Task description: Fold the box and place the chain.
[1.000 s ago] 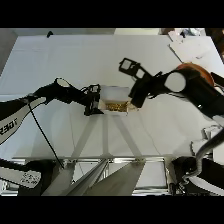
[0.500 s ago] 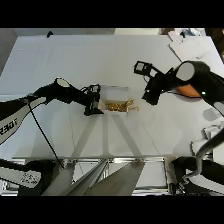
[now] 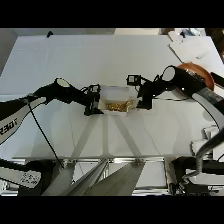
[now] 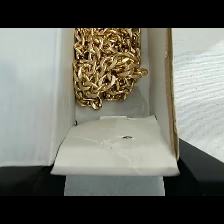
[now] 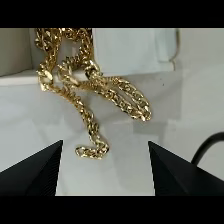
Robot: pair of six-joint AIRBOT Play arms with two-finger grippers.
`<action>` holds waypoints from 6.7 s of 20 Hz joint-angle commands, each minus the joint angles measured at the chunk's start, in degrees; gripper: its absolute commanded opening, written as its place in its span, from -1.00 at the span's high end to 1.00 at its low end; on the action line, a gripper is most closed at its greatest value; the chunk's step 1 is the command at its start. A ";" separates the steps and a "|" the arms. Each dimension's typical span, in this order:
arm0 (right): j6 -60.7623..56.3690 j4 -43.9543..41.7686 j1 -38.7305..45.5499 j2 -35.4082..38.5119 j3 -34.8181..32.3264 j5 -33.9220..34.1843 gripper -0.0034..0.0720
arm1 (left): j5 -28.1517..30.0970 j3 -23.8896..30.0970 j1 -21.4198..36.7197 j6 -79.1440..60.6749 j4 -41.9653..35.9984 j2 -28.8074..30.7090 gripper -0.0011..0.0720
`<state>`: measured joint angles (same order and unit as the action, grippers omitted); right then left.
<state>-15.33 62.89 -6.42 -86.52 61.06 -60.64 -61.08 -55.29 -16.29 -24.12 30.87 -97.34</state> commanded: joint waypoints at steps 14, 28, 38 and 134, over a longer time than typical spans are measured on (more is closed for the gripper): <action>-6.95 8.66 -7.54 -8.81 -0.02 8.76 0.40 | -0.02 -0.02 0.00 -0.02 0.02 0.04 0.04; -16.55 8.66 -6.34 5.07 0.02 7.89 0.89 | -0.04 -0.02 0.00 -0.02 0.00 0.04 0.04; -17.86 -0.70 -5.27 15.91 0.02 2.71 0.89 | -0.04 -0.02 0.00 -0.02 0.02 0.04 0.04; -21.03 7.19 -22.45 5.20 -3.54 19.21 -0.07 | -0.04 -0.02 0.00 0.00 0.02 0.04 0.04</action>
<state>-33.91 68.88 -28.77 -81.21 59.09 -42.89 -61.10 -55.29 -16.29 -24.18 30.92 -97.34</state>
